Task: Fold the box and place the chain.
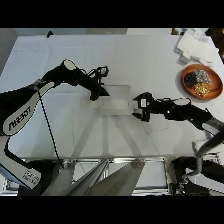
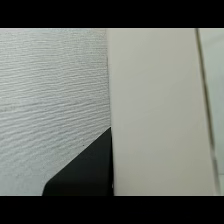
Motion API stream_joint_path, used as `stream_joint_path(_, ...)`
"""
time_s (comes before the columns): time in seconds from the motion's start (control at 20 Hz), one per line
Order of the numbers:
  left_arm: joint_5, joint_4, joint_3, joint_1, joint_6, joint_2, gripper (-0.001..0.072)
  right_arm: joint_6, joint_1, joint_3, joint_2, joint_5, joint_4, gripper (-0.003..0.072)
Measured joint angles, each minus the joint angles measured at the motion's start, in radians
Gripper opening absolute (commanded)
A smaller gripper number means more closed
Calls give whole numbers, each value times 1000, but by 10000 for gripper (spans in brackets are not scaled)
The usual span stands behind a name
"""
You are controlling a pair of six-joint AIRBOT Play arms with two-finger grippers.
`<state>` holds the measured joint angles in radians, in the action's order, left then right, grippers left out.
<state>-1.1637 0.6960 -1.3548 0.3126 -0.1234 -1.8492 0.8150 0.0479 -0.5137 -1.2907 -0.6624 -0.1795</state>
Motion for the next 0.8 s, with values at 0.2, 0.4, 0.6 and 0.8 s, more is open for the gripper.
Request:
stream_joint_path(0.2,0,0,0,0,0,0,11,21,0,0,-5,-2,54,681)
stream_joint_path(0.4,-3,2,0,0,0,0,11,26,7,0,-5,-37,72,681)
stream_joint_path(0.6,-4,2,0,0,-1,0,11,28,26,0,-6,-34,95,680)
stream_joint_path(0.8,-2,2,0,0,-1,0,11,-5,32,0,-5,-7,114,680)
